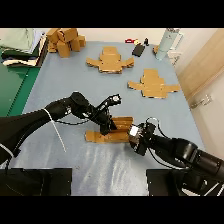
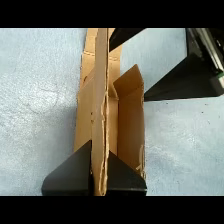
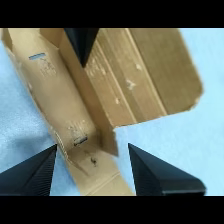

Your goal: Fold the box.

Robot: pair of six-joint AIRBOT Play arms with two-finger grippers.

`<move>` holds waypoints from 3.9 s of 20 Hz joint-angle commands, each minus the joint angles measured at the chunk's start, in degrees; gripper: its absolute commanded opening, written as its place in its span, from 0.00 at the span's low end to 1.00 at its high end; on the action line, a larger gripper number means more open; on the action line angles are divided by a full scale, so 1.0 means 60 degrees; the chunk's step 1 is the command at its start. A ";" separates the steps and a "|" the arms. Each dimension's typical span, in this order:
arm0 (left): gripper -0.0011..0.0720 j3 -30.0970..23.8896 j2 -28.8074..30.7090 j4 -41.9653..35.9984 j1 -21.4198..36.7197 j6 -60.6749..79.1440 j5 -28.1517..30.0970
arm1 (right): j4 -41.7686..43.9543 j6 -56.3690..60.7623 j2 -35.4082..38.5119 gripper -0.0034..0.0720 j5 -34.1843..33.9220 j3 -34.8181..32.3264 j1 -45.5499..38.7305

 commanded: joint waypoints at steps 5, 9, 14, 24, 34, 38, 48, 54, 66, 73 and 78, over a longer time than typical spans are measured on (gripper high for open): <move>0.04 0.0007 0.0007 0.0004 0.0004 0.0004 0.0004 | 0.7628 -0.9096 -0.1351 0.99 -0.1133 0.0852 -0.3330; 0.04 0.0007 0.0007 0.0004 0.0004 0.0004 0.0004 | 0.8451 -1.0710 -0.3184 1.00 -0.2503 0.2058 -0.4153; 0.04 0.0007 0.0007 0.0004 0.0004 0.0004 0.0004 | 0.8663 -1.0918 -0.4386 1.00 -0.3289 0.2422 -0.4353; 0.04 0.0007 0.0007 0.0004 0.0004 0.0004 0.0004 | 0.8473 -1.0644 -0.4404 0.99 -0.3297 0.2426 -0.4353; 0.04 0.0007 0.0007 0.0000 0.0004 0.0004 0.0000 | 0.8473 -1.1366 -0.4608 0.94 -0.3100 0.2412 -0.4331; 0.04 0.0007 0.0007 0.0000 0.0000 0.0004 0.0000 | 0.8440 -1.1366 -0.4681 0.94 -0.2863 0.2412 -0.4098; 0.04 0.0007 0.0007 0.0004 0.0004 0.0004 0.0004 | 0.8218 -1.1366 -0.4892 0.72 -0.2834 0.2404 -0.4091; 0.04 0.0007 0.0007 0.0004 0.0004 0.0004 0.0004 | 0.8218 -1.1366 -0.4896 0.71 -0.2830 0.2404 -0.4091; 0.04 0.0007 0.0007 0.0004 0.0004 0.0004 0.0004 | 0.8218 -1.1366 -0.4889 0.71 -0.2830 0.2408 -0.4091; 0.04 0.0007 0.0007 -0.0084 0.0000 0.0004 0.0011 | 0.8218 -1.1366 -0.4889 0.71 -0.2834 0.2408 -0.4091; 0.04 0.0007 0.0007 -0.0066 0.0007 -0.0084 0.0015 | 0.8218 -1.1362 -0.4889 0.71 -0.2834 0.2408 -0.4091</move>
